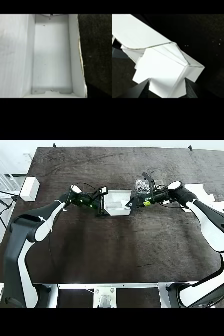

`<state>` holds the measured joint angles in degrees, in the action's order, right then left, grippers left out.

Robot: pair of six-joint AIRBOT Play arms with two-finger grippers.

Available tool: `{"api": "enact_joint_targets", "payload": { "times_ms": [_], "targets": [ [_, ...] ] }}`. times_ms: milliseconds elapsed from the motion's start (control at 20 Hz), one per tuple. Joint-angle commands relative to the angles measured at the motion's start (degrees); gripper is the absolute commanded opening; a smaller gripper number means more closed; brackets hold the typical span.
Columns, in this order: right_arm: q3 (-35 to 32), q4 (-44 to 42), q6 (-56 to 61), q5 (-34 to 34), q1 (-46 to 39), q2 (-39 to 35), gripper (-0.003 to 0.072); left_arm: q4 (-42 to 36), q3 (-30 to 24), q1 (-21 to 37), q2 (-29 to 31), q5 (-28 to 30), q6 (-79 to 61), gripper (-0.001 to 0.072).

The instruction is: Fold the box and place the chain.

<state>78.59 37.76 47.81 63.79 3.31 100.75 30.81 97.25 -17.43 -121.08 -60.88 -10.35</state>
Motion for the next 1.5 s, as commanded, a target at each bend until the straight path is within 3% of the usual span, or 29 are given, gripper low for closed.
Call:
{"api": "enact_joint_targets", "payload": {
  "times_ms": [0,350,650,1150,1450],
  "targets": [
    [1.53,6.62,5.2,-1.64,0.74,0.04,0.0506,-0.02,0.04,-0.02,-0.04,-0.17,-0.04,0.0472],
    [4.04,22.51,15.58,-4.52,6.1,0.04,0.0506,-0.02,0.04,-0.02,-0.04,-0.17,-0.04,0.0472],
    [5.25,26.1,20.85,-7.67,9.79,0.22,0.0507,-0.02,0.02,-0.02,-0.04,-0.17,-0.04,0.0472],
    [6.67,40.65,35.58,-7.8,13.44,0.24,0.0507,-0.02,0.04,-0.02,-0.04,-0.15,-0.04,0.0472],
    [9.86,49.99,44.54,-3.76,16.72,0.28,0.0506,-0.02,0.02,-0.02,-0.04,-0.17,-0.04,0.0472]
  ]
}}
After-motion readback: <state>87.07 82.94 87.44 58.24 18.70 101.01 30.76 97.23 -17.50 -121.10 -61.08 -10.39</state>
